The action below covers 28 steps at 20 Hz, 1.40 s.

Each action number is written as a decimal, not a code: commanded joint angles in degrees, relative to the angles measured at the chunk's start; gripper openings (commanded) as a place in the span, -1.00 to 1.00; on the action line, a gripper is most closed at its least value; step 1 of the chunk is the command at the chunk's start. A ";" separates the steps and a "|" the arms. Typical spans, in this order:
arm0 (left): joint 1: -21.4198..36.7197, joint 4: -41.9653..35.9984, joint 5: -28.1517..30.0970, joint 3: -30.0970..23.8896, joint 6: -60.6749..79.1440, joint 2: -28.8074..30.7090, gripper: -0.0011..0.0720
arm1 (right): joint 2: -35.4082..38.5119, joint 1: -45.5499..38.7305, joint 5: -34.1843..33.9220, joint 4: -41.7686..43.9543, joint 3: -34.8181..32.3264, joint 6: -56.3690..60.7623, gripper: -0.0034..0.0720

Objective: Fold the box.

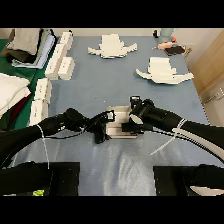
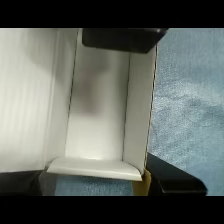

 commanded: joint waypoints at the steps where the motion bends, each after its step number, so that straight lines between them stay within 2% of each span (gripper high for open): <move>1: -0.04 0.07 -0.07 0.02 0.15 -0.02 0.70 | 0.07 0.02 0.66 -0.26 0.07 0.02 -0.27; 6: -0.04 0.09 -0.11 0.02 0.13 -0.02 0.70 | 0.07 0.02 0.68 0.22 0.07 0.00 -0.25; 7: -0.04 0.07 -0.11 0.02 0.13 -0.02 0.70 | 0.09 0.02 0.68 0.22 0.07 0.00 0.02; 8: -0.04 0.09 -0.07 0.02 0.13 -0.02 0.70 | 0.09 0.02 0.68 0.37 0.07 0.00 0.09; 13: -0.04 0.11 -0.09 0.02 0.15 -0.02 0.69 | 0.09 0.02 0.94 0.37 0.07 0.02 0.08; 14: -0.04 0.11 -0.09 0.02 0.15 -0.02 0.54 | 0.09 0.02 0.94 0.35 0.07 0.00 0.08; 15: -0.04 0.13 -0.22 0.02 0.15 -0.02 0.07 | 0.09 0.02 0.94 0.37 0.07 0.00 0.08; 24: -0.04 0.13 -0.72 0.02 0.15 -0.02 0.04 | 0.09 -0.02 2.01 0.37 0.07 0.92 0.07; 25: -0.04 0.13 -0.72 0.02 0.15 -0.02 0.04 | 0.09 -0.02 1.99 0.35 0.07 1.14 -0.20; 26: -0.04 0.13 -0.72 0.02 0.15 -0.02 0.04 | 0.07 -0.02 2.01 0.35 0.07 1.09 -0.60; 27: -0.04 0.13 -0.72 0.02 0.15 -0.02 0.04 | 0.07 -0.02 1.99 0.37 0.04 1.09 -0.87; 28: -0.04 0.13 -0.72 0.02 0.15 -0.02 0.04 | 0.07 0.00 1.97 0.35 0.04 1.11 -0.91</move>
